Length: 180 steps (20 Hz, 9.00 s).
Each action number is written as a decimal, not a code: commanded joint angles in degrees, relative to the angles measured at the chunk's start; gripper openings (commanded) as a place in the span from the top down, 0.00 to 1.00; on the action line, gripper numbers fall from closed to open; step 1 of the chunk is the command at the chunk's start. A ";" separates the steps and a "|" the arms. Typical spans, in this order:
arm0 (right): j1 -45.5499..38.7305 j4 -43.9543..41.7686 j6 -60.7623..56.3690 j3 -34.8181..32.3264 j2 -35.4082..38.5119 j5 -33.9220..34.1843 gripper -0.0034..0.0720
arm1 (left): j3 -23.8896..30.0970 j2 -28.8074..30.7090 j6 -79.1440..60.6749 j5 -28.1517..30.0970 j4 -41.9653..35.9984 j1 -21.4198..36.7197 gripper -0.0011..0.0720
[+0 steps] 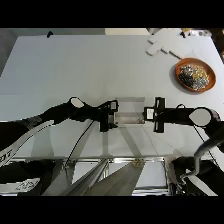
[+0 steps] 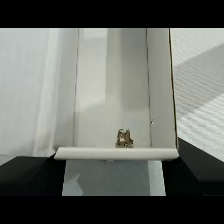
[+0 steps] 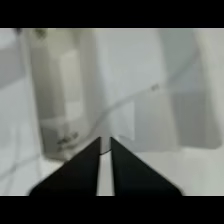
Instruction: Fold the box and place the chain.
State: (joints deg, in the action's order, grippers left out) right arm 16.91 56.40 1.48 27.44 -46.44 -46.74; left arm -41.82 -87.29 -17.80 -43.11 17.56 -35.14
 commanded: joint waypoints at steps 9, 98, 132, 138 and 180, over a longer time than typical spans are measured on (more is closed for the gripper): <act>-0.02 9.29 2.12 -1.92 -8.15 3.06 0.57 | 0.02 0.00 0.02 0.02 0.02 0.02 0.67; -17.57 -13.25 -67.41 -1.77 -11.39 -10.56 0.78 | 0.02 0.00 0.02 0.00 0.02 0.02 0.67; 11.13 21.03 -110.95 11.82 -16.96 -9.88 0.41 | 0.02 0.00 0.02 0.00 0.02 0.02 0.67; 14.58 22.95 -115.75 15.78 -18.84 -10.73 0.41 | 0.02 0.00 0.02 0.00 0.02 0.02 0.67; 20.52 31.89 -127.32 20.00 -31.67 -12.57 0.71 | 0.02 0.00 0.02 0.00 0.02 0.02 0.67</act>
State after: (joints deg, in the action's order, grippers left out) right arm 37.43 88.12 -125.93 47.42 -78.13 -60.25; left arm -41.82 -87.29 -17.78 -43.13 17.58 -35.14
